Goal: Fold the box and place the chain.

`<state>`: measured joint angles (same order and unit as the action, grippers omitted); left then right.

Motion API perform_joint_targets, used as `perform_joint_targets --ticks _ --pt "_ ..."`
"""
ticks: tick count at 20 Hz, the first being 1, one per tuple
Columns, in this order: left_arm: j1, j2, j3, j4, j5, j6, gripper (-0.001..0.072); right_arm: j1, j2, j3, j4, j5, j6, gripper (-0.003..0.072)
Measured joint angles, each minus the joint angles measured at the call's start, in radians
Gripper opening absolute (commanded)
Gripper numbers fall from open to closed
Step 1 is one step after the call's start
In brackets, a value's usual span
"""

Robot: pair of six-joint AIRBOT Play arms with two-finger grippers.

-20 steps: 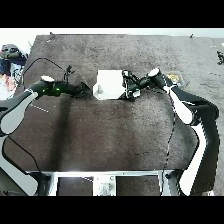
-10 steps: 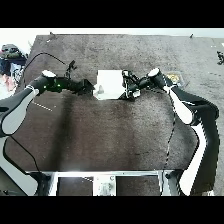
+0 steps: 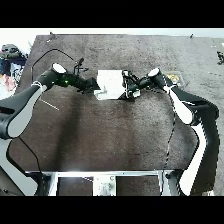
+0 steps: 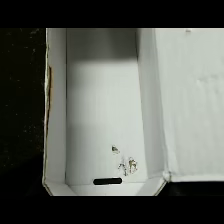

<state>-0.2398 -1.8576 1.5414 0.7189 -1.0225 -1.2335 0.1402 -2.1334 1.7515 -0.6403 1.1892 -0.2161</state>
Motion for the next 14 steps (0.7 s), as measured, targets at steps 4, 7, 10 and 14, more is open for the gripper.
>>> perform_joint_targets --ticks 4,7,10,14 --pt "-0.033 0.000 0.026 0.052 0.020 -0.062 0.0467 0.000 0.000 0.000 0.000 0.000 0.000 0.0422" --pt "-0.055 0.000 0.032 0.105 0.039 -0.128 0.0467 0.000 0.000 0.000 0.000 0.000 0.000 0.0422" --pt "-0.076 0.000 0.035 0.145 0.064 -0.174 0.0467 0.000 0.000 0.000 0.000 0.000 0.000 0.0422" --pt "-0.101 0.000 0.036 0.203 0.097 -0.245 0.0467 0.000 0.000 0.000 0.000 0.000 0.000 0.0422"
